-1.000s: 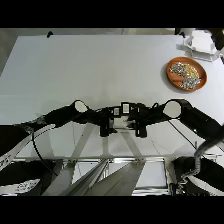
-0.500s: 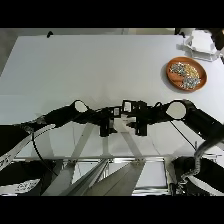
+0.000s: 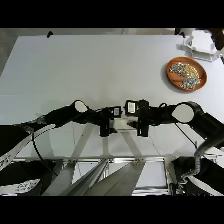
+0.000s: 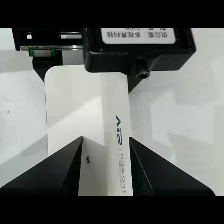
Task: Fold the box and place the chain.
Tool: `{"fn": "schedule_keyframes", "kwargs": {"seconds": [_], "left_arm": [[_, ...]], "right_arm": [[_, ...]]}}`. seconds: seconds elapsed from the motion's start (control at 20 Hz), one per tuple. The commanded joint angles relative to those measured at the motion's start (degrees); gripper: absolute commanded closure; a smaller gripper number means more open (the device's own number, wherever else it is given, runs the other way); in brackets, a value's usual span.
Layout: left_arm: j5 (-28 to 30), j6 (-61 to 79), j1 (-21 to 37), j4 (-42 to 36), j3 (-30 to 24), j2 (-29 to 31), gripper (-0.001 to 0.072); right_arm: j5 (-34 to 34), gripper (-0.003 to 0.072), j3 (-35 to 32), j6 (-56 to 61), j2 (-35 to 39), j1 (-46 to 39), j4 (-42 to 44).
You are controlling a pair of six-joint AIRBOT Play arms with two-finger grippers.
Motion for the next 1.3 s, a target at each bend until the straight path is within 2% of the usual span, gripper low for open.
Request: {"fn": "schedule_keyframes", "kwargs": {"seconds": [0.0,0.35,0.75,1.25], "left_arm": [[0.0,0.0,0.0,0.0,0.0,0.0,0.0275],[0.0,0.0,0.0,0.0,0.0,0.0,0.0275],[0.0,0.0,0.0,0.0,0.0,0.0,0.0275],[0.0,0.0,0.0,0.0,0.0,0.0,0.0275]], "right_arm": [[1.4,0.0377,-0.2,-2.9,0.2,0.0,-0.5],[-1.7,0.0366,-0.3,-3.0,-1.2,0.0,-3.5],[-1.6,0.0443,-0.4,-2.7,-2.2,0.0,-3.4],[-1.6,0.0444,-1.4,-2.4,-2.7,0.0,-2.5]]}}
